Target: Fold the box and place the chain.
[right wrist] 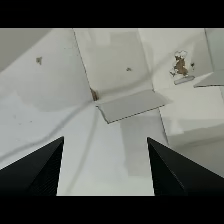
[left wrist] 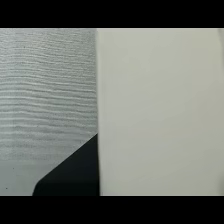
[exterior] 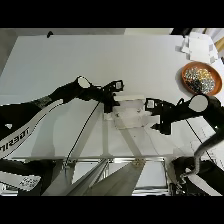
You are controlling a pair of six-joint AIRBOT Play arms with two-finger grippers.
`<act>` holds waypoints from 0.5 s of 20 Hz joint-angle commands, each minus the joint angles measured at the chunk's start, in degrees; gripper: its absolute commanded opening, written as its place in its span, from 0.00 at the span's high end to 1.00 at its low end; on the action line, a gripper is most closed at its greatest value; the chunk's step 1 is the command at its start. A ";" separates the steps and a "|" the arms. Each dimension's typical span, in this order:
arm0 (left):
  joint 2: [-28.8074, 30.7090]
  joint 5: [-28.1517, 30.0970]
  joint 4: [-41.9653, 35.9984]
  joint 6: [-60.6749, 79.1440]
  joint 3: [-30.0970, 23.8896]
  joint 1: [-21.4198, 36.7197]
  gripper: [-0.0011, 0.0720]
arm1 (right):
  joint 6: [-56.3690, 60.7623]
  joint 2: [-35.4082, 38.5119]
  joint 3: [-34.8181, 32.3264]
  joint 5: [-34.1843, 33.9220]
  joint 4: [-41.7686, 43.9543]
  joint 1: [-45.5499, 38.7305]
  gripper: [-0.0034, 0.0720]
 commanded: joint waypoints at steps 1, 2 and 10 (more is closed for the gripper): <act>-0.02 0.04 0.00 0.07 0.02 -0.02 0.87 | -4.39 -0.20 -4.39 -8.50 -0.15 3.32 0.14; -0.02 0.02 0.00 0.07 0.02 -0.04 0.87 | -6.01 -0.20 -6.43 -12.59 -0.20 5.66 0.14; -0.02 0.02 0.00 0.07 0.02 -0.04 0.87 | -6.54 -0.09 -11.98 -29.31 -0.26 11.45 0.02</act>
